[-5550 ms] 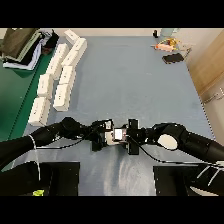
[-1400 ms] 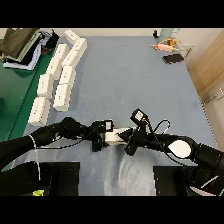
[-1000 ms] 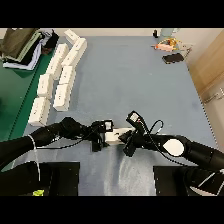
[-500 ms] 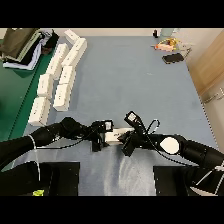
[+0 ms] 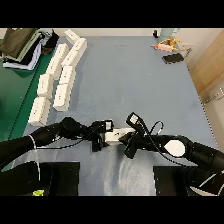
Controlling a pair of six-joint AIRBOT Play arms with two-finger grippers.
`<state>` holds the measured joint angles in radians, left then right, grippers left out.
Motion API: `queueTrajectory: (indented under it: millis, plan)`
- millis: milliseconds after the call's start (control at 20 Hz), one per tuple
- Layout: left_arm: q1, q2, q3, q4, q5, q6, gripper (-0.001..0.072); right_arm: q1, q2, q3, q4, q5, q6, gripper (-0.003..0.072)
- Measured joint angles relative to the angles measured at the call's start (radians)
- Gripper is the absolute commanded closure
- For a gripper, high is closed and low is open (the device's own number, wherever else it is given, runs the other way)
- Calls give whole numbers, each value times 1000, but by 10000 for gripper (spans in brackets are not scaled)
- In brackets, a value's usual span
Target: Fold the box.
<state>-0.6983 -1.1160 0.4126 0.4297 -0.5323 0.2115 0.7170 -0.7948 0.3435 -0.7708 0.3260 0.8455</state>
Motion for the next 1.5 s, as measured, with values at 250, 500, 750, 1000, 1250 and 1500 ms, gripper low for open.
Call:
queueTrajectory:
  millis: [250,500,750,1000,1250,1500]
  plan:
    - [0,0,0,0,0,0,296,-25,37,8,-80,-50,23,684]
    - [0,0,0,0,0,0,296,-151,28,98,-302,66,244,685]
    - [0,0,0,0,0,0,296,-320,-85,299,-745,474,684,684]
    - [0,2,3,3,13,-16,296,-405,-165,399,-898,696,978,684]
    - [12,75,8,82,21,-171,296,-423,-219,418,-911,748,1065,684]
    - [136,259,9,406,-56,-703,296,-426,-278,422,-912,758,1084,684]
